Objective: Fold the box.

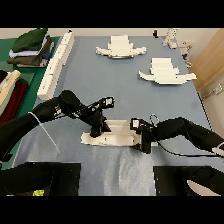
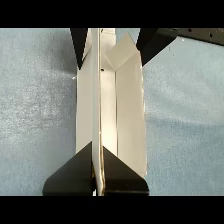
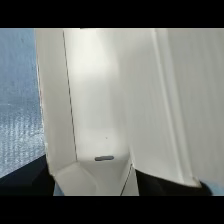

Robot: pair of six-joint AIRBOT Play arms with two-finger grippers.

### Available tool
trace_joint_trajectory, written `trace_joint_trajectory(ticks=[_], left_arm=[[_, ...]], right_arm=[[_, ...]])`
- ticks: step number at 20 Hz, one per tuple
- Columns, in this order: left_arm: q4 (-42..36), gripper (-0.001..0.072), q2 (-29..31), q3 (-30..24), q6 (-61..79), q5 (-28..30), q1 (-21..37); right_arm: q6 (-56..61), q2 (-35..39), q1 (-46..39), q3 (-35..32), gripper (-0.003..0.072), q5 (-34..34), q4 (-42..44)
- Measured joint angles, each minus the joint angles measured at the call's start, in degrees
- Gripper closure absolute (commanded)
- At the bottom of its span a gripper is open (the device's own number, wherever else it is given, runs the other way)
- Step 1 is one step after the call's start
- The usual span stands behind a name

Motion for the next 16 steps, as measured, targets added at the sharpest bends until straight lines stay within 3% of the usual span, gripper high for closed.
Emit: trace_joint_trajectory(ticks=[13,16], left_arm=[[0.00,0.0695,0.00,0.00,0.00,0.04,0.00],[0.00,0.0695,0.00,0.00,0.00,0.04,0.00]], right_arm=[[-0.02,-1.57,1.44,0.00,-0.0034,2.78,-1.66],[-0.02,-1.66,1.70,0.00,0.0092,3.21,-1.81]])
